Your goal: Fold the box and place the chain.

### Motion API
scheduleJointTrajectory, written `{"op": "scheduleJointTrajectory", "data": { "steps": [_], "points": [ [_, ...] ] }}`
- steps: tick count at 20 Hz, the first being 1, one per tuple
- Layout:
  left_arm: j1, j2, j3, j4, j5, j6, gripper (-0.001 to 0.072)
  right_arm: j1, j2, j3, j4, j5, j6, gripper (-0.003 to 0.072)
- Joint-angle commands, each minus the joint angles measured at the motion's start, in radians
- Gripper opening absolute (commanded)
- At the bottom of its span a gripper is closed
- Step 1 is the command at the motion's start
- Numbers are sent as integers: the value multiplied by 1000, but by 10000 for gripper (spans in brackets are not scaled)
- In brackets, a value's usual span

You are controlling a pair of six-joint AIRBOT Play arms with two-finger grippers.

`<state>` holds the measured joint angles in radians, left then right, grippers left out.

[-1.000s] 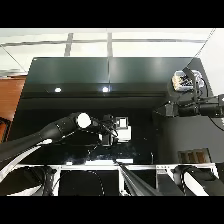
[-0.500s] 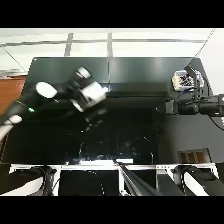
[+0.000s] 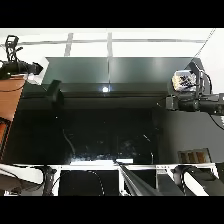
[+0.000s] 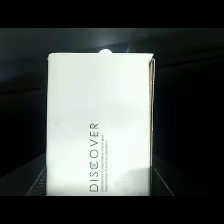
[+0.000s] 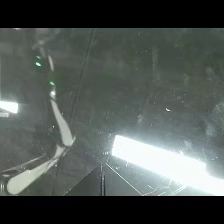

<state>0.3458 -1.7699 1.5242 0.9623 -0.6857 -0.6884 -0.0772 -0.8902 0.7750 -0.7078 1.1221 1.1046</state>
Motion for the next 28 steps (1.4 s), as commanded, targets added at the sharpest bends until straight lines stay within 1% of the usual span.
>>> {"op": "scheduleJointTrajectory", "data": {
  "steps": [1,4,5,6,7,9,12,13,14,15,16,18,19,20,21,22,24,26,27,28],
  "points": [
    [33,-186,206,90,-34,-79,357,-1,0,0,0,-10,22,16],
    [32,-265,275,88,-63,-109,357,3,0,0,0,-10,37,16],
    [30,-270,278,88,-57,-116,411,5,0,0,0,-10,39,16],
    [28,-267,283,93,-53,-116,676,5,0,0,0,-9,44,16],
    [26,-259,305,107,-60,-135,710,5,0,0,0,-8,44,16],
    [24,-227,397,153,-116,-186,710,5,0,0,0,-9,44,16],
    [24,-180,597,146,-286,-291,702,5,0,0,0,-44,43,16],
    [24,-140,621,119,-314,-338,644,9,0,0,-2,-62,41,16],
    [24,-81,611,73,-334,-383,427,17,0,0,-4,-82,32,16],
    [24,-20,580,32,-362,-408,83,29,0,0,-4,-101,13,16],
    [23,51,520,-12,-388,-409,23,43,0,0,-5,-116,-3,16],
    [4,198,358,-56,-438,-432,20,80,0,0,-8,-142,-40,16],
    [-20,291,234,-71,-443,-432,20,102,0,0,-29,-164,-70,16],
    [-52,388,94,-78,-421,-393,20,128,0,-2,-83,-207,-74,15],
    [-95,505,-83,-82,-359,-355,20,155,0,-14,-145,-276,-68,14],
    [-142,624,-278,-81,-265,-351,21,179,0,-39,-186,-355,-67,13],
    [-226,832,-629,-69,-97,-310,21,193,0,-116,-209,-516,-65,12],
    [-277,993,-875,-31,2,-309,21,187,0,-191,-242,-658,-66,15],
    [-282,1055,-956,-31,30,-310,21,183,0,-209,-274,-681,-66,16],
    [-282,1108,-1016,-30,45,-309,23,183,0,-211,-315,-668,-66,17]
  ]
}}
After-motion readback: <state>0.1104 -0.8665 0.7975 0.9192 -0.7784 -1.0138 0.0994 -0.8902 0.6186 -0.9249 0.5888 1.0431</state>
